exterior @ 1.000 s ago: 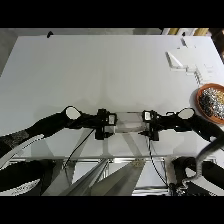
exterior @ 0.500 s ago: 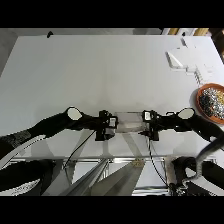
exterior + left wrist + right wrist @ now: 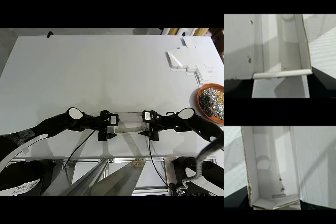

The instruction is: Fold the box and place the chain.

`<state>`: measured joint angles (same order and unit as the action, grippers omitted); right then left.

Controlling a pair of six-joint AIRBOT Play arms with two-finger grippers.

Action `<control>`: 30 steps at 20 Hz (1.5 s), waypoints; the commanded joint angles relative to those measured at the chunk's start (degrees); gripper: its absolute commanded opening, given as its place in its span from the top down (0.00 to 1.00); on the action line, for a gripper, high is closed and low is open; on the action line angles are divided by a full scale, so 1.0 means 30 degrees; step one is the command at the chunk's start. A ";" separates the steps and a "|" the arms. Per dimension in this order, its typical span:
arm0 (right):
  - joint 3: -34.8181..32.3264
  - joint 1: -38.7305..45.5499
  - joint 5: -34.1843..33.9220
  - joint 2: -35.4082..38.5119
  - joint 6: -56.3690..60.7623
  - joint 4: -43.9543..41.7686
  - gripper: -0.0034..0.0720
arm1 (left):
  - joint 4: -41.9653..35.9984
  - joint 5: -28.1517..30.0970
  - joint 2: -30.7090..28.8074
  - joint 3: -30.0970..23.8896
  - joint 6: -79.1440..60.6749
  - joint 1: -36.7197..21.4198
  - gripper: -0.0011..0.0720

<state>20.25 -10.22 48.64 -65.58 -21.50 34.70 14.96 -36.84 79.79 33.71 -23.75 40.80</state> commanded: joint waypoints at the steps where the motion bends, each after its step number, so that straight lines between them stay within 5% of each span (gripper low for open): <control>1: 0.0015 -0.0007 0.0007 0.0015 0.0007 -0.0007 0.43 | -0.0430 -0.0073 0.0189 0.0000 -0.0248 0.0015 0.11; 11: 0.0015 -0.0007 0.0007 0.0015 0.0007 -0.0007 0.43 | -0.1406 -0.0233 0.0780 0.0000 -0.0641 0.0248 0.14; 14: 0.0015 -0.0007 0.0007 0.0015 0.0007 -0.0007 0.43 | -0.1384 -0.0219 0.0860 0.0000 -0.0641 0.0248 0.61; 30: 0.0015 -0.0007 0.0007 0.0015 0.0007 -0.0007 0.43 | -0.1268 -0.0087 0.0852 0.0000 -0.0590 0.0248 0.61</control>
<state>20.25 -10.22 48.66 -65.56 -21.50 34.72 11.11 -37.17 82.30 33.76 -25.52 41.50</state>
